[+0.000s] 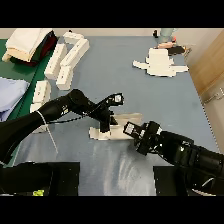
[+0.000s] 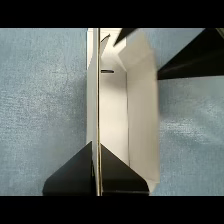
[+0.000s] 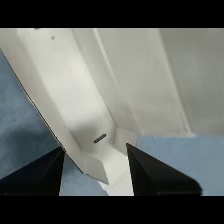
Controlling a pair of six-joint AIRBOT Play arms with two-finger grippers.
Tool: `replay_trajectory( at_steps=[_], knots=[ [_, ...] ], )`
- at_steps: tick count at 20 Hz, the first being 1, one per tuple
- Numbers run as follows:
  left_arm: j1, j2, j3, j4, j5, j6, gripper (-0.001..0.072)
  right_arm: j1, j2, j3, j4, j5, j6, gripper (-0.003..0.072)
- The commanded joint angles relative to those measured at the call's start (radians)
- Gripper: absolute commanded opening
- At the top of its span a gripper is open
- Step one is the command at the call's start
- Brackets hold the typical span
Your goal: Fold the box.
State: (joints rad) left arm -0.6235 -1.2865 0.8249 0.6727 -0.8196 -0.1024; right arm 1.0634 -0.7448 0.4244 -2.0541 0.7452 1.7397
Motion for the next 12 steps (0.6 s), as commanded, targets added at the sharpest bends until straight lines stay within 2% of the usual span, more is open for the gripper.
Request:
replay_trajectory(
  at_steps=[1, 7, 10, 12],
  knots=[
    [0.000, 0.000, 0.001, 0.000, 0.000, 0.000, 0.0017, -0.074, -0.002, 0.063, -0.013, 0.007, 0.025, 0.0598],
    [0.000, 0.000, 0.001, 0.000, 0.000, 0.000, 0.0017, -0.126, -0.002, 0.066, 0.028, 0.006, 0.014, 0.0599],
    [0.000, 0.000, 0.001, 0.000, 0.000, 0.000, 0.0017, -0.128, 0.007, 0.058, 0.137, 0.017, -0.125, 0.0599],
    [0.000, 0.000, 0.001, 0.000, 0.000, 0.000, 0.0017, -0.117, 0.053, 0.012, 0.298, 0.005, -0.333, 0.0599]
  ],
)
